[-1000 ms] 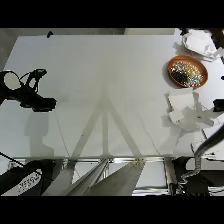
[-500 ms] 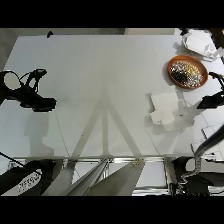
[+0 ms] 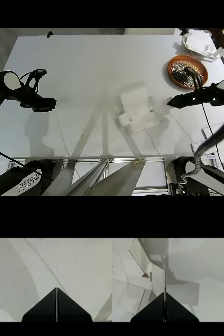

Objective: Fold the box and place the chain.

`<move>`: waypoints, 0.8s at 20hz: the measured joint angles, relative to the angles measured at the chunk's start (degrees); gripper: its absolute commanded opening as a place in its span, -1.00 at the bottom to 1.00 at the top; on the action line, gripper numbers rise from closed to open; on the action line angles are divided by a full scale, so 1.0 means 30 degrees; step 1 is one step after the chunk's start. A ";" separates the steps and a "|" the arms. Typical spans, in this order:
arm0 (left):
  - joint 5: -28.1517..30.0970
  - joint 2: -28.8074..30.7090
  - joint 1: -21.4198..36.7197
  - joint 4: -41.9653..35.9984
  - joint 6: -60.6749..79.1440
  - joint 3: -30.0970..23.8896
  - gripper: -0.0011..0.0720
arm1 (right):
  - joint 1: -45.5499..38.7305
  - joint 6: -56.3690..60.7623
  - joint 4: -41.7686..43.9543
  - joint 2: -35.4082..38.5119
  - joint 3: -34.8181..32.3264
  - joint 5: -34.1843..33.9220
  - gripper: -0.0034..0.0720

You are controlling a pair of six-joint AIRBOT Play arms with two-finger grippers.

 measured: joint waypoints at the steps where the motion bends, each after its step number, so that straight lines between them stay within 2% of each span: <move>1: 0.0000 0.0000 0.0000 0.0000 0.0000 0.0000 -0.94 | 0.0750 0.0262 0.0401 0.0882 -0.0882 -0.0969 -0.87; 4: 0.0022 0.0000 0.0000 0.0007 0.0007 0.0000 -0.94 | 0.2834 0.1872 0.1122 0.3446 -0.3089 -0.3978 -0.87; 7: 0.0911 0.0007 0.0029 0.0204 0.0007 0.0000 -0.94 | 0.4758 0.4495 0.0539 0.5311 -0.4459 -0.6258 -0.87; 11: 0.1712 0.0000 0.0029 0.0306 0.0015 0.0000 -0.94 | 0.6798 0.7730 -0.1508 0.6178 -0.5078 -0.7497 -0.87; 16: 0.2790 0.0007 0.0029 0.0080 0.0022 0.0000 -0.92 | 0.8211 1.0003 -0.2907 0.6441 -0.5260 -0.8167 -0.87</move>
